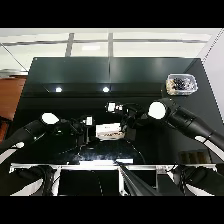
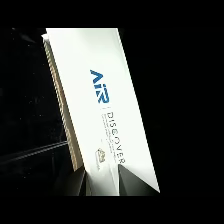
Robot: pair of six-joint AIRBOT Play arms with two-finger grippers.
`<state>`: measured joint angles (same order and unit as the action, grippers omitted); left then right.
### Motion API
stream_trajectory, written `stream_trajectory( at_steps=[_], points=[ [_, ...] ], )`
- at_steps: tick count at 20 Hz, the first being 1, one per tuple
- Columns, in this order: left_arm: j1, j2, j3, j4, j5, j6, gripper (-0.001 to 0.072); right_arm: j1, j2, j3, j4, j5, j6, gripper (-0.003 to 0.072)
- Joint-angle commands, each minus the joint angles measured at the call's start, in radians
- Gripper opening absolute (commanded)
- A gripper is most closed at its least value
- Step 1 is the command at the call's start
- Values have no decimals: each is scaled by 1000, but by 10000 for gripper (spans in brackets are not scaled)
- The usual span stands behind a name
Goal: Fold the box and place the chain.
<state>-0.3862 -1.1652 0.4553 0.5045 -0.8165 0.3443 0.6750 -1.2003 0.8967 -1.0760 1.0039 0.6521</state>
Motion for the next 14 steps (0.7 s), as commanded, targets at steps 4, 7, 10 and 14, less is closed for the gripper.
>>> stream_trajectory(
  at_steps=[4,7,10,14],
  points=[
    [0,-1,0,0,3,0,355,0,1,13,-3,-1,-1,201],
    [0,-1,0,0,3,0,355,1,0,13,-2,10,-1,201],
    [0,-1,0,0,3,0,355,1,0,12,-3,9,-1,348],
    [0,-1,0,0,3,0,356,1,-3,10,-3,6,-1,347]
  ],
)
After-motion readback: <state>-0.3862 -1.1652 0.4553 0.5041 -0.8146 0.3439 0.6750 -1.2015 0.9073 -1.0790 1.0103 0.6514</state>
